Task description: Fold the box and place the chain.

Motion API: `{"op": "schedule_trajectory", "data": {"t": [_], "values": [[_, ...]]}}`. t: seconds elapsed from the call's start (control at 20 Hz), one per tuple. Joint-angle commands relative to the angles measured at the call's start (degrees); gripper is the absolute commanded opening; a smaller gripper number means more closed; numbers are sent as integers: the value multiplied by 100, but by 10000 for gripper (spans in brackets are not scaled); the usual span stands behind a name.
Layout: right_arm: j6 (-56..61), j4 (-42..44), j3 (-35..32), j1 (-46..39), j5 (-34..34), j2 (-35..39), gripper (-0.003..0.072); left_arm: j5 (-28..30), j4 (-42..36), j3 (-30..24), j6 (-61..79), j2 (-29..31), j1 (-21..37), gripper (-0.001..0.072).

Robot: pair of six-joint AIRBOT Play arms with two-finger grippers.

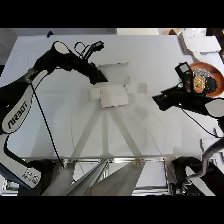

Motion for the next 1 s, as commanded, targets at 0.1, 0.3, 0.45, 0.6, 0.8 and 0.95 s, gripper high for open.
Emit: {"op": "schedule_trajectory", "data": {"t": [0.1, 0.3, 0.45, 0.6, 0.8, 0.95], "values": [[1906, -2345, 0, -90, 81, 131, 540, -273, 103, -2, -195, 914, -26, -2], [3023, -3790, 2, -142, -81, 131, 537, -588, 452, -4, -46, 1657, -11, -4], [3261, -3917, 2, -667, -87, 131, 538, -988, 435, -28, 66, 1976, -48, -5], [3259, -3838, 0, -1185, -85, 131, 539, -730, 538, -651, 184, 2402, -66, -6], [3259, -3663, 0, -1338, -129, 131, 539, 1152, 669, -2465, 876, 2994, -59, -2], [3257, -3228, 0, -1338, -391, 131, 539, 1969, 610, -3049, 846, 2717, -33, 3]]}}
